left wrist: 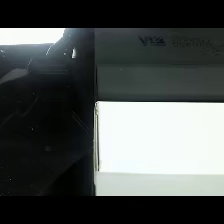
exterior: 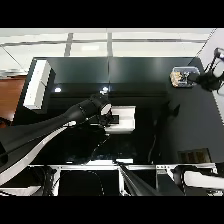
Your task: Fold the box and place the chain.
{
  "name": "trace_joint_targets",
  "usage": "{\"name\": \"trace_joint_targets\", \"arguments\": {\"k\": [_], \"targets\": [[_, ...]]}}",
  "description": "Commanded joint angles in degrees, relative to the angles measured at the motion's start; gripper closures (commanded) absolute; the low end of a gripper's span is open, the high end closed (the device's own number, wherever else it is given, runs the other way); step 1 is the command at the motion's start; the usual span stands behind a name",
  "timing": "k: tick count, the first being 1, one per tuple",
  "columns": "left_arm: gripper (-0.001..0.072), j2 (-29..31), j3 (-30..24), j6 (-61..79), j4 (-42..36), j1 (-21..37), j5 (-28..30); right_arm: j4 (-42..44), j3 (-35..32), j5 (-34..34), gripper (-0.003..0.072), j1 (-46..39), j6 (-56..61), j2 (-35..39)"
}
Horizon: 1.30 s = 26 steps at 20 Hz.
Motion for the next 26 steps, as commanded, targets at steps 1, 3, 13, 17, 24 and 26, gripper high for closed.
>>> {"name": "trace_joint_targets", "arguments": {"k": [1, 3, 13, 17, 24, 26], "targets": [[0.0679, 0.0, 0.0, 0.0, 0.0, 0.0, -0.3, 4.5, 22.0, 7.6, -0.0034, -3.2, -0.4, -16.7], [0.0679, 0.0, 0.0, 0.0, -0.1, 0.0, -0.3, 4.7, 33.7, 13.4, -0.0034, -3.2, 0.5, -25.0], [0.0679, 0.0, 0.0, 0.0, -0.1, 0.0, -0.7, 2.9, 42.6, 14.1, 0.0136, -4.0, 2.5, -36.6], [0.0679, 0.0, 0.0, 0.0, -0.2, 0.0, -0.7, 3.6, 42.6, 14.1, 0.0601, -4.2, 0.5, -36.5], [0.0679, 0.0, 0.0, 0.0, -0.2, 0.0, -0.7, 3.7, 42.6, 16.2, 0.0670, -4.5, -13.8, -24.3], [0.0679, 0.0, 0.0, 0.0, -0.2, 0.0, -0.6, 8.1, 42.0, 16.7, 0.0669, -4.9, -15.3, -17.8]]}}
